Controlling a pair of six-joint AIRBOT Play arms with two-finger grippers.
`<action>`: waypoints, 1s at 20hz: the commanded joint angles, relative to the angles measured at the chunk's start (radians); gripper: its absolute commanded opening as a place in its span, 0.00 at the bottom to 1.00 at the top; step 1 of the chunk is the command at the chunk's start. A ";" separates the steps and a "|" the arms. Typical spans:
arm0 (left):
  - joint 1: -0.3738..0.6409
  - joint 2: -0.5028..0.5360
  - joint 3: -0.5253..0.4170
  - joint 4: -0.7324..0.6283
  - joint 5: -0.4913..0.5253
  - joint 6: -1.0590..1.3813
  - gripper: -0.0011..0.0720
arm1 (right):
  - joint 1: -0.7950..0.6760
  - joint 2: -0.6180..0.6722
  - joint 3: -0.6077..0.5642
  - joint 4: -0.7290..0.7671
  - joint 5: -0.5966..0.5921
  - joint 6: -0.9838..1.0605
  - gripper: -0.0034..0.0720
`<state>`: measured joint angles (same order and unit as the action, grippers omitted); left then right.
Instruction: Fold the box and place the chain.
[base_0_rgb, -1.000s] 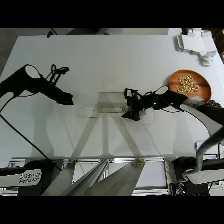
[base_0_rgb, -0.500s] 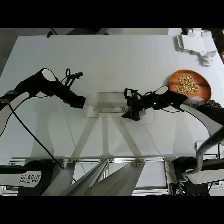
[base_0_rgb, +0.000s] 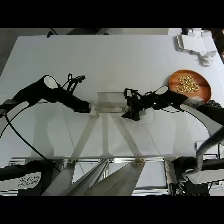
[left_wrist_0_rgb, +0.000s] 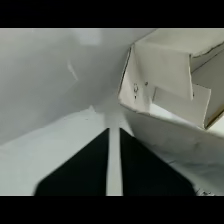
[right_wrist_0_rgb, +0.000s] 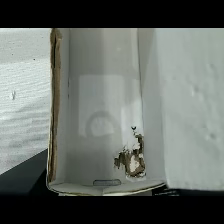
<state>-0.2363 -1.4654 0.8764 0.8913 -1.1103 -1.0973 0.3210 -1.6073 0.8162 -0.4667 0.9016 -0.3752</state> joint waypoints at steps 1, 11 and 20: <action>-0.001 0.018 -0.045 -0.053 0.030 0.001 0.35 | 0.000 0.000 0.000 0.000 0.000 0.000 0.64; 0.018 0.151 -0.055 -0.137 0.128 0.048 0.75 | 0.000 0.000 0.000 0.000 0.000 0.000 0.64; -0.070 0.135 -0.114 -0.285 0.200 0.134 0.84 | 0.000 0.000 0.000 0.000 0.000 0.000 0.64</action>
<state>-0.2863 -1.3235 0.7689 0.6865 -0.9295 -1.0119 0.3210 -1.6073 0.8162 -0.4667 0.9016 -0.3752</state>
